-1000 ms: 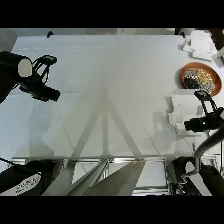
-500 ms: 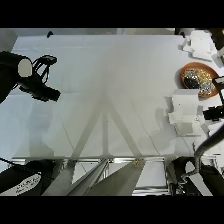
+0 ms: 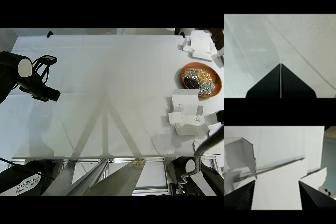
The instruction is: Fold the box and place the chain.
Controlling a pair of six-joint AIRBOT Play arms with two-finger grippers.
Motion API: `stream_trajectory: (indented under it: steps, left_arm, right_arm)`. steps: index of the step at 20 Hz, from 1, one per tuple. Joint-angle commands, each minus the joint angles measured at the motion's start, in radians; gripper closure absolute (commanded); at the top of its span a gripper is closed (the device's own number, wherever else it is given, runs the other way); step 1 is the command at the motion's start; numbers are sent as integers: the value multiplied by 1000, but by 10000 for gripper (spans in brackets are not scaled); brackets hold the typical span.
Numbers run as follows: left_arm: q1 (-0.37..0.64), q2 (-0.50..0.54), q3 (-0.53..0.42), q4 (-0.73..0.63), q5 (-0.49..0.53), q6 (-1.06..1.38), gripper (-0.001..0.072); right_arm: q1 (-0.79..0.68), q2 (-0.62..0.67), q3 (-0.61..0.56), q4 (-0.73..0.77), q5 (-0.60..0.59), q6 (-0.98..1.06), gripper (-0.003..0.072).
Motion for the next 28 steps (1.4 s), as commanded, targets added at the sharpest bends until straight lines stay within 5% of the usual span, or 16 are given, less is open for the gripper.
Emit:
stream_trajectory:
  steps: [1, 5, 10, 13, 15, 18, 22, 28]
  left_arm:
    - [0, 1, -1, 0, 0, 0, 698]
    - [0, 1, -1, 0, 0, 0, 698]
    - [0, 1, -1, 0, 0, 0, 698]
    - [0, 1, -1, 0, 0, 0, 698]
    - [0, 1, -1, 0, 0, 0, 698]
    - [0, 1, -1, 0, 0, 0, 698]
    - [0, 1, -1, 0, 0, 0, 698]
    - [0, 1, -1, 0, 0, 0, 698]
  right_arm:
    - [-36, -109, 1, -1, -33, -56, 84]
    - [-36, -134, 1, 84, -121, -137, 88]
    - [-37, -183, 1, 162, -154, -177, 187]
    - [-37, -229, 1, 157, -133, -171, 338]
    - [-37, -245, 1, 155, -117, -153, 530]
    - [-36, -249, 1, 160, -103, -130, 670]
    - [-18, -243, 1, 288, -42, -239, 671]
    - [151, -164, -7, 849, 26, -470, 673]
